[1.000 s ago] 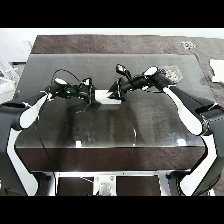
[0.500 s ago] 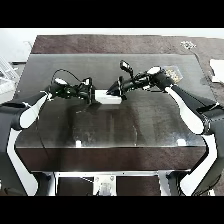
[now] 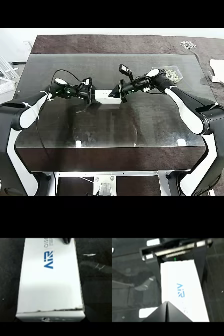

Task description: Fold the box and place the chain.

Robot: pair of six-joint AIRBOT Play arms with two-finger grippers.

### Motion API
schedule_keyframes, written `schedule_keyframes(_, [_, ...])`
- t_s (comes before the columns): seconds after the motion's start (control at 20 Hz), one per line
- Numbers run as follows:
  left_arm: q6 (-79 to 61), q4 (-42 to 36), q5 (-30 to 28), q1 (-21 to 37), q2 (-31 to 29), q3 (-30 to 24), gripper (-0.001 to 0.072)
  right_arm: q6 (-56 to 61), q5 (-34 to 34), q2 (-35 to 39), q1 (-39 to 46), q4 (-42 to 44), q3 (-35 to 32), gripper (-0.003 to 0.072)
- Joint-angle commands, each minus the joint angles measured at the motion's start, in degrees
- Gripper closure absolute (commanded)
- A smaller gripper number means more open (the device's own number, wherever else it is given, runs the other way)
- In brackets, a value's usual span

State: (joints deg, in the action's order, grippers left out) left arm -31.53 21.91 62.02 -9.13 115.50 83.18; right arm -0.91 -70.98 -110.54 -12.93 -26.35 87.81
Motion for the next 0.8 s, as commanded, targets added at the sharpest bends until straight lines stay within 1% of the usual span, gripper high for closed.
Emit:
schedule_keyframes(0.0, [0.0,0.0,0.0,0.0,0.0,0.0,0.0182,0.8,2.7,-0.1,-0.2,-2.1,-2.0,0.0675])
schedule_keyframes(0.2, [0.0,0.0,-0.1,0.0,0.0,0.0,0.0181,2.0,2.4,0.1,-0.2,-2.2,-1.6,0.0675])
schedule_keyframes(0.4, [0.0,0.0,0.0,0.0,0.0,0.0,0.0181,2.0,2.4,2.3,-0.2,-2.2,-0.8,0.0676])
schedule_keyframes(0.55, [0.0,0.0,-0.1,0.0,0.0,0.0,0.0181,2.6,2.4,6.8,0.0,-0.4,-0.8,0.0677])
schedule_keyframes(0.65, [0.0,0.0,-0.1,0.0,0.0,0.0,0.0181,6.4,2.4,10.8,0.3,-0.8,-0.8,0.0678])
schedule_keyframes(0.75, [0.0,0.0,0.0,0.0,0.0,0.0,0.0181,13.0,2.4,14.7,1.2,-3.3,-1.0,0.0678])
